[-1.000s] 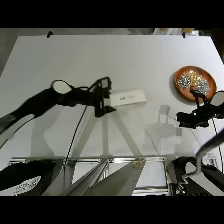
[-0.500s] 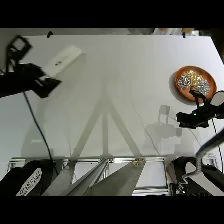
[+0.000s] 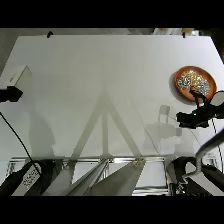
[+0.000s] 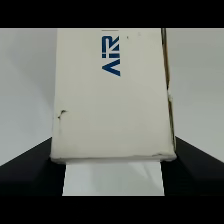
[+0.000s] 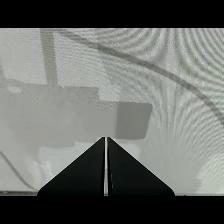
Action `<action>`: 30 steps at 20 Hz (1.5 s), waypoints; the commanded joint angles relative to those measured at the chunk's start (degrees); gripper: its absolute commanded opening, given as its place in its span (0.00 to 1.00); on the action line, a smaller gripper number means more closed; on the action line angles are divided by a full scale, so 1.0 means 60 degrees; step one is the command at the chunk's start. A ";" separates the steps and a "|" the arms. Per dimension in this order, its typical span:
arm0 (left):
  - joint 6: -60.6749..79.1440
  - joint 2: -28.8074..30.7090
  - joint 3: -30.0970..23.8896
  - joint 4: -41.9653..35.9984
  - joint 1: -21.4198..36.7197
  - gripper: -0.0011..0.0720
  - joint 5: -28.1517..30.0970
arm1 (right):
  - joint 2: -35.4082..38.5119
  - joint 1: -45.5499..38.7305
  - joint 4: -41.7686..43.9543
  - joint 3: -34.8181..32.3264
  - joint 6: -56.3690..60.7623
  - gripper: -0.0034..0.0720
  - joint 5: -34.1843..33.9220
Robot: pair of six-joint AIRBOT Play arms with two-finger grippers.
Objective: Fold the box and place the chain.
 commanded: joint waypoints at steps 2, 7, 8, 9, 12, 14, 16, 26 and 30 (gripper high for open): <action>-0.0248 -0.1180 -0.0302 0.0109 0.0328 0.39 0.0033 | -0.0007 -0.0007 0.0000 -0.0004 0.0000 0.07 0.0000; 0.0044 -0.1880 -0.0306 -0.0080 0.0331 0.39 -0.0219 | -0.0007 -0.0007 0.0000 -0.0004 0.0000 0.07 0.0000; 0.0040 -0.1971 -0.0302 -0.0055 0.0331 0.43 -0.0339 | -0.0007 -0.0007 0.0000 -0.0004 0.0000 0.07 0.0000; 0.0044 -0.2029 -0.0306 -0.0047 0.0331 0.55 -0.0455 | -0.0007 -0.0007 0.0000 -0.0004 0.0000 0.07 0.0000; 0.0040 -0.2138 -0.0306 -0.0022 0.0331 0.63 -0.0714 | -0.0007 -0.0007 0.0000 -0.0004 0.0000 0.07 0.0000; 0.0040 -0.2164 -0.0306 -0.0007 0.0331 0.75 -0.0856 | -0.0007 -0.0007 0.0000 -0.0004 0.0000 0.07 0.0000; 0.0033 -0.2164 -0.0306 -0.0004 0.0331 0.92 -0.1013 | -0.0007 -0.0007 0.0000 -0.0004 0.0000 0.07 0.0000; -0.0109 -0.1137 -0.0306 0.0062 0.0331 0.97 -0.1636 | -0.0007 -0.0007 0.0000 -0.0004 0.0000 0.07 0.0000; -0.0109 0.0324 -0.0306 -0.0157 0.0328 0.97 -0.1570 | -0.0007 -0.0007 0.0000 -0.0004 0.0000 0.07 0.0000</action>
